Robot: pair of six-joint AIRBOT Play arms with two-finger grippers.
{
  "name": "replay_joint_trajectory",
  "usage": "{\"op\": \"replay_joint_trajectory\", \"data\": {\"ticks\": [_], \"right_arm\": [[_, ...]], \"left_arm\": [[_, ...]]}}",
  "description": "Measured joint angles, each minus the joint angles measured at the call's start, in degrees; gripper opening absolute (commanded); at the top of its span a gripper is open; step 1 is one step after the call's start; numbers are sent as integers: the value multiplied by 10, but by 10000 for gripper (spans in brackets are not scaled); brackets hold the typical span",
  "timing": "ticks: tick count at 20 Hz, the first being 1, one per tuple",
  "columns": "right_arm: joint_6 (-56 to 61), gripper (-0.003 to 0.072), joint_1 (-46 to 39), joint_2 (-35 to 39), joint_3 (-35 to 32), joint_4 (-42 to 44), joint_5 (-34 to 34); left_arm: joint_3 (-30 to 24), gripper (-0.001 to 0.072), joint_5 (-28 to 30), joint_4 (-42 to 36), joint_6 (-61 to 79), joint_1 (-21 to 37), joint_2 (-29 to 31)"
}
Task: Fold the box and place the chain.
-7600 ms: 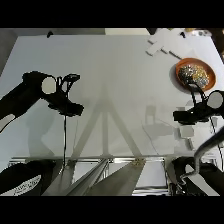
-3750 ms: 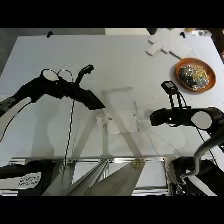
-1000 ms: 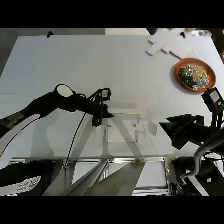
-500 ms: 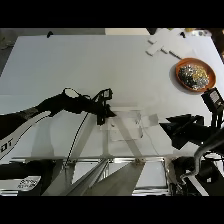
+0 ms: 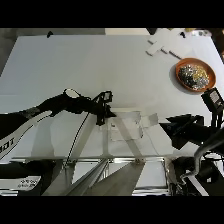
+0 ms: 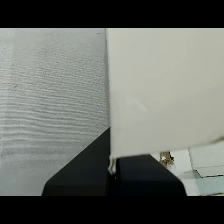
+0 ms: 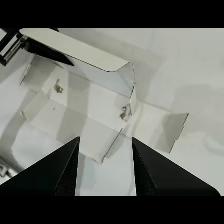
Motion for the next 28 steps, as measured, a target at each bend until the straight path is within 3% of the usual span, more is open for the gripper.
{"op": "replay_joint_trajectory", "data": {"ticks": [4,6,8,9,12,16,17,19,20,28], "right_arm": [[-2,368,0,0,0,0,0],[-17,319,0,0,0,0,0],[-52,53,0,0,-5,0,-3],[-74,8,0,0,-12,0,-8],[-178,7,0,-11,-56,12,-35],[-424,12,2,-74,-119,51,-34],[-487,124,6,-97,-128,55,-34],[-570,665,21,-136,-138,63,-53],[-600,708,30,-154,-143,66,-68],[-686,708,154,-202,-200,71,-229]], "left_arm": [[0,10,0,0,2,0,0],[0,10,0,0,3,0,0],[0,10,-1,0,3,0,0],[0,10,-1,0,3,0,0],[0,10,-1,0,3,0,0],[0,10,-1,0,3,0,0],[0,10,-1,0,3,0,0],[0,10,-1,0,3,0,0],[0,10,-1,0,3,0,0],[0,10,-1,0,3,0,0]]}}
